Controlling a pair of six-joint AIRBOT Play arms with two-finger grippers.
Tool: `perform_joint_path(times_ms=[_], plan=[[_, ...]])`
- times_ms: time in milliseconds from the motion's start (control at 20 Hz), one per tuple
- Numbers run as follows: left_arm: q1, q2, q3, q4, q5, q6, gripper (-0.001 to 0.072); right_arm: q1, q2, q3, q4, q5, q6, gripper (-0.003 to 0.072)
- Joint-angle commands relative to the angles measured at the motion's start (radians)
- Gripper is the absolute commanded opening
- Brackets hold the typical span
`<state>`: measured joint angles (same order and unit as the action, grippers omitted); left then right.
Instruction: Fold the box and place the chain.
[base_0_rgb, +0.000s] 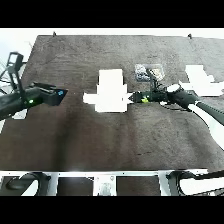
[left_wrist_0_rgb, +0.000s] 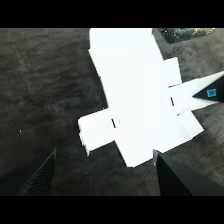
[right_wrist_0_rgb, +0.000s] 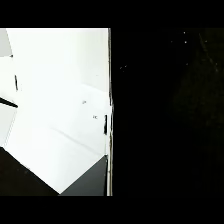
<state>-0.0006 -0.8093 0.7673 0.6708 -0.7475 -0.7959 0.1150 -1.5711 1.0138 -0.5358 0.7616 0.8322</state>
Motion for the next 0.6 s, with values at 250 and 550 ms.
perform_joint_path(times_ms=[250, 550], plan=[[-0.002, -0.463, 0.298, -0.113, -0.125, 0.177, 0.0713, 0.019, -0.002, -0.002, 0.001, -0.029, -0.025, 0.0009], [-0.097, -0.794, 0.597, 0.018, -0.235, 0.156, 0.0712, 0.019, -0.002, -0.002, 0.001, -0.029, -0.024, 0.0009]])
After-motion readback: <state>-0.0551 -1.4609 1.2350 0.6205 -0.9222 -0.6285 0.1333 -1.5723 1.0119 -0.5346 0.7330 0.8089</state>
